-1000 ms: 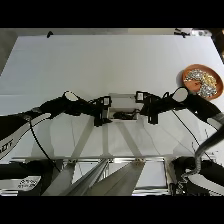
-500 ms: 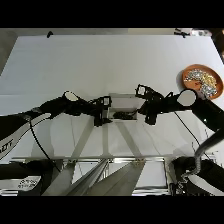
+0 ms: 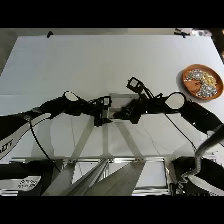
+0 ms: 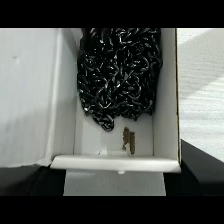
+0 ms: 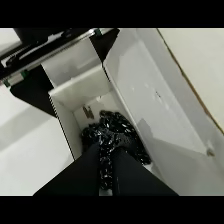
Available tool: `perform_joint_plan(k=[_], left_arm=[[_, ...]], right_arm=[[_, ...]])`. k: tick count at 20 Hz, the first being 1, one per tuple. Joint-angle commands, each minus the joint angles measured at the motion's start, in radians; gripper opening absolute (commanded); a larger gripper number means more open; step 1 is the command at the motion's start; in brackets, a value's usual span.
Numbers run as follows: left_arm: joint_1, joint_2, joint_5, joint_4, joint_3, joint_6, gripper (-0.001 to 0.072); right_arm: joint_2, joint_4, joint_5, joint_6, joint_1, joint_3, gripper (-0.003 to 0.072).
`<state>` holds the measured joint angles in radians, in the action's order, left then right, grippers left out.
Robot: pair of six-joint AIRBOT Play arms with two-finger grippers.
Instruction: Fold the box and place the chain.
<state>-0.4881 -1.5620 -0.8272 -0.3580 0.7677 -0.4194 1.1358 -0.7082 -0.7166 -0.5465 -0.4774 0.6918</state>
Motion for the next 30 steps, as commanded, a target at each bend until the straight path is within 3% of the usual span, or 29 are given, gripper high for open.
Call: perform_joint_plan(k=[1,2,4,8,11,12,13,14,17,19,22,23,30], left_arm=[[0.0,0.001,0.0,0.0,0.001,0.0,0.0314],[0.0,0.001,0.0,0.0,0.001,0.0,0.0314],[0.0,0.001,0.0,0.0,0.001,0.0,0.0314],[0.0,0.001,0.0,0.0,0.001,0.0,0.0314],[0.0,0.001,0.0,0.0,0.001,0.0,0.0314],[0.0,0.001,0.0,0.0,0.001,0.0,0.0314],[0.0,0.001,0.0,0.0,0.001,0.0,0.0314],[0.0,0.001,0.0,0.0,0.001,0.0,0.0314],[0.0,0.001,0.0,0.0,0.001,0.0,0.0314],[0.0,0.001,0.0,0.0,0.001,0.0,0.0314],[0.0,0.001,0.0,0.0,0.001,0.0,0.0314],[0.0,0.001,0.0,0.0,0.001,0.0,0.0314],[0.0,0.001,0.0,0.0,0.001,0.0,0.0314]], right_arm=[[0.045,0.095,0.019,-0.007,-0.012,0.001,0.0023],[0.047,0.097,0.016,-0.007,-0.012,0.001,0.0055],[0.042,0.114,0.003,-0.006,-0.007,0.001,0.0187],[0.0,0.171,-0.034,-0.006,0.059,0.001,0.0205],[-0.095,0.115,-0.157,-0.007,0.148,0.002,0.0198],[-0.134,0.085,-0.216,-0.007,0.186,0.002,0.0135],[-0.173,0.048,-0.284,-0.009,0.233,0.002,0.0021],[-0.199,0.002,-0.327,-0.05,0.28,0.002,0.002],[-0.217,-0.186,-0.316,-0.227,0.409,0.002,0.002],[-0.215,-0.206,-0.212,-0.3,0.447,0.002,0.002],[-0.17,-0.108,-0.006,-0.301,0.452,0.014,0.002],[-0.135,-0.089,0.007,-0.286,0.439,0.037,0.0017],[0.17,-0.021,-0.095,-0.189,0.24,0.246,0.0015]])
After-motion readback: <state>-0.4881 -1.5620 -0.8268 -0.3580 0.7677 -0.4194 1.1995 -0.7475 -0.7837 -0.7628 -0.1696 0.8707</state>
